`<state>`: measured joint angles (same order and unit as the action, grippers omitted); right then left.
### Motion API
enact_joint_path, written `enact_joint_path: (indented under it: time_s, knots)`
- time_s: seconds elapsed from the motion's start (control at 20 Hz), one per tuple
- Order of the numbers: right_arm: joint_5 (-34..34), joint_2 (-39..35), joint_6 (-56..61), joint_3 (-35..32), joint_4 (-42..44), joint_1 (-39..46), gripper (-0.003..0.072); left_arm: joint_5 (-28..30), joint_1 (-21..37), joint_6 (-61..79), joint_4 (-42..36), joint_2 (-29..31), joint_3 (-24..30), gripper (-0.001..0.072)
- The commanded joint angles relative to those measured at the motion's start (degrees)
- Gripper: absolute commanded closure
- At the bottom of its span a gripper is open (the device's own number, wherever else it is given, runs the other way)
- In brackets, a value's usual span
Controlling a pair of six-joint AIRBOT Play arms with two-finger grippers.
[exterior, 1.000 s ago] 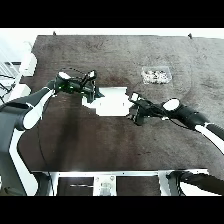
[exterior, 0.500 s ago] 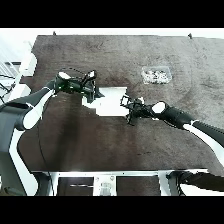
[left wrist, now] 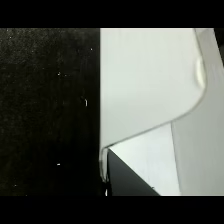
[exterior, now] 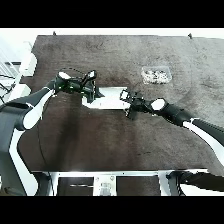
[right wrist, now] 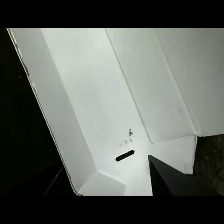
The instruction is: Fold the box and place the chain.
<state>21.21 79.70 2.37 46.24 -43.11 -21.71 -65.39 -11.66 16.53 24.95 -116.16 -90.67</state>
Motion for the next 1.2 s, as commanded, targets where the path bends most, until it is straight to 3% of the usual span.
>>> enact_joint_path:
  time_s: [0.0,0.35,0.45,0.6,0.75,0.95,1.0,1.15]
  knots:
    - [-0.4,-0.5,0.1,0.7,0.0,0.9,0.013,0.0,0.0,0.0,0.0,0.0,0.0,0.069]
    - [0.1,-0.3,-2.9,2.9,0.3,2.0,0.0129,0.0,0.0,0.0,0.0,0.0,0.0,0.069]
    - [2.1,0.3,-5.3,3.1,0.9,2.7,0.007,0.0,0.0,0.0,0.0,0.0,0.0,0.069]
    - [8.0,2.0,-8.0,4.4,5.9,5.4,0.0068,0.0,0.0,0.0,0.0,0.0,0.0,0.069]
    - [8.5,2.1,-14.4,4.8,10.3,6.2,0.0068,0.0,0.0,0.0,-0.1,0.0,0.0,0.069]
    - [13.5,3.9,-16.6,7.1,10.8,7.6,0.0063,0.0,0.0,0.0,-0.1,0.0,0.0,0.069]
    - [15.1,4.7,-16.6,7.9,10.8,8.4,0.0017,0.0,0.0,0.0,-0.1,0.0,0.0,0.069]
    - [18.4,7.0,-16.6,10.2,10.8,10.4,-0.0015,0.0,0.0,0.0,-0.1,0.0,0.0,0.069]
